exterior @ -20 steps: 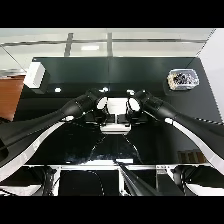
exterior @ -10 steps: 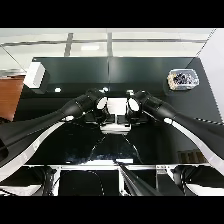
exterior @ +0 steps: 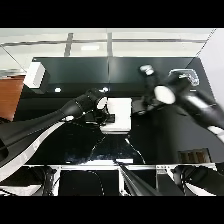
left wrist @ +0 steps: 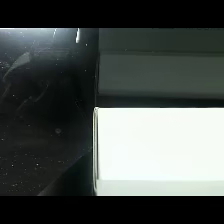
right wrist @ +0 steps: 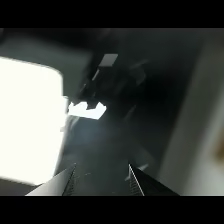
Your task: Fold the box and place the chain.
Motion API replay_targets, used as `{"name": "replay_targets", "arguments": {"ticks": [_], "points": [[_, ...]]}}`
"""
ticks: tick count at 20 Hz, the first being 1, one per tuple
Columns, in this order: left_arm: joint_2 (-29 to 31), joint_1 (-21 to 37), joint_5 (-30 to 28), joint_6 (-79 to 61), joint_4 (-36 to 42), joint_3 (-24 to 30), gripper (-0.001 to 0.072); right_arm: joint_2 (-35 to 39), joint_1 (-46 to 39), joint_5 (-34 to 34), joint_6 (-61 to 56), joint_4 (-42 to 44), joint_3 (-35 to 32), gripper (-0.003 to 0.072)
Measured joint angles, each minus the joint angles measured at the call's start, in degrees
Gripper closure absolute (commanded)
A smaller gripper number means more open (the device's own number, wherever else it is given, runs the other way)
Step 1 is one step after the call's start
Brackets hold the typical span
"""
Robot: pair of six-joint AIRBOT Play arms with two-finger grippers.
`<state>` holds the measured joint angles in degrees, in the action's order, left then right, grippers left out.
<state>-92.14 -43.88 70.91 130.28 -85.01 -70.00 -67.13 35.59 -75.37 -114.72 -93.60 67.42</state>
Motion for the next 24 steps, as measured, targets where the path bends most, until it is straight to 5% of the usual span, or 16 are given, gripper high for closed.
{"name": "replay_targets", "arguments": {"ticks": [3, 4, 5, 11, 16, 17, 18, 24], "points": [[0.0, -0.02, 0.0, 0.07, 0.0, 0.0, 0.0681, 4.46, -4.44, 2.12, 1.03, -14.16, -0.02, 0.0292], [0.0, -0.02, 0.0, 0.15, 0.0, 0.0, 0.0681, 4.87, -7.19, 4.74, 1.25, -17.79, -0.39, 0.0048], [0.0, 0.0, 0.0, 0.15, 0.02, 0.0, 0.068, 4.76, -10.25, 7.93, 1.4, -20.0, -0.81, -0.0018], [0.0, 0.0, 0.02, 0.11, 0.22, 0.0, 0.0681, -8.85, -33.07, 23.12, 3.98, -11.04, 2.56, -0.0013], [0.0, 0.0, 0.04, 0.02, 0.24, 0.0, 0.0681, -27.74, -43.21, 18.62, 6.4, -0.28, 19.58, 0.0027], [0.0, 0.0, 0.04, 0.02, 0.24, 0.0, 0.0681, -30.8, -44.04, 17.29, 6.6, 0.96, 22.8, 0.0152], [0.0, 0.0, 0.04, 0.02, 0.24, 0.0, 0.0681, -33.73, -44.7, 16.13, 6.78, 1.81, 25.92, 0.0166], [0.0, 0.0, 0.07, 0.04, 0.28, 0.0, 0.068, -43.23, -46.1, 13.14, 7.17, 5.66, 33.64, 0.0165]]}}
